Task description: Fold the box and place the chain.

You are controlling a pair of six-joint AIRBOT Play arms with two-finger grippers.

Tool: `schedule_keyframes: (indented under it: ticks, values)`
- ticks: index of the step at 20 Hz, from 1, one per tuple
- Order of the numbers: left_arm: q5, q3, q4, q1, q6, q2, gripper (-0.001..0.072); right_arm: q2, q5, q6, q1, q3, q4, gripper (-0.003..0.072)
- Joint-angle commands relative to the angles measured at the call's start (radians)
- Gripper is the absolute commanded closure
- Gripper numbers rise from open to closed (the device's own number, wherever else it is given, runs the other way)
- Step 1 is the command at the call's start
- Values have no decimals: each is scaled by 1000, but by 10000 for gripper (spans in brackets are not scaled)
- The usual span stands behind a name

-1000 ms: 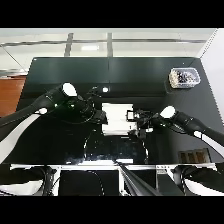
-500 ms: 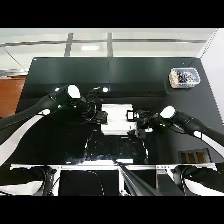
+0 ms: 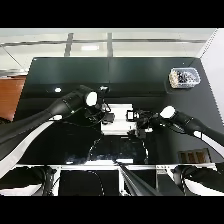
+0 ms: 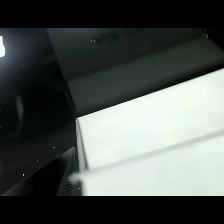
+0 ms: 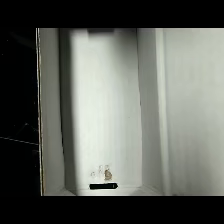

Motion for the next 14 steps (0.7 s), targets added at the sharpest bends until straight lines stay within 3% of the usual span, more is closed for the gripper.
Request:
schedule_keyframes:
  ticks: [1,7,8,14]
  values:
    - [-41,26,164,-72,-195,-1,358,-1,0,0,1,0,0,447]
    - [-51,27,108,-86,-295,-55,381,-1,0,0,1,0,0,448]
    - [-50,27,100,-88,-295,-62,422,-1,0,0,1,0,0,447]
    - [-27,27,94,-95,-321,-65,425,-1,0,0,1,0,0,447]
